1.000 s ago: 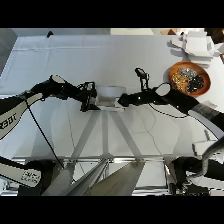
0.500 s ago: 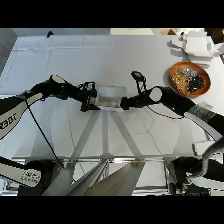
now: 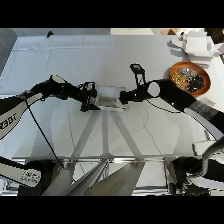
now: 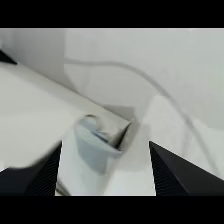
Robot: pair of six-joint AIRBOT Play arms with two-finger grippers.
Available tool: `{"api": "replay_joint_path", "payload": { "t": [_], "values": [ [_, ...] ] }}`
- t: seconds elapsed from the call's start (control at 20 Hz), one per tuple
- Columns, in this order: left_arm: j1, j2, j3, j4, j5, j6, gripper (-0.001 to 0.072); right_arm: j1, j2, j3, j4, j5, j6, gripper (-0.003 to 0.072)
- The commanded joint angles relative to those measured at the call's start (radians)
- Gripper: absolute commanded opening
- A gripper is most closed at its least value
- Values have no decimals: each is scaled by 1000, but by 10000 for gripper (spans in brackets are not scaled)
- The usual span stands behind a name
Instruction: Fold the box and place the chain.
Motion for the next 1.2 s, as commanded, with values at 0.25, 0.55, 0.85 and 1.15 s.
{"api": "replay_joint_path", "payload": {
  "t": [0.25, 0.55, 0.85, 1.15],
  "values": [
    [0, 0, 0, 0, 0, 0, 324, 87, -30, 34, -182, 72, 133, 597],
    [0, 0, 0, 0, 0, 0, 324, 110, -51, 35, -319, 72, 315, 578],
    [0, 0, 0, 0, 0, 0, 324, 144, -97, 78, -346, 98, 348, 543],
    [0, 0, 0, 0, 1, 0, 324, 158, -112, 127, -327, 111, 482, 537]
  ]
}}
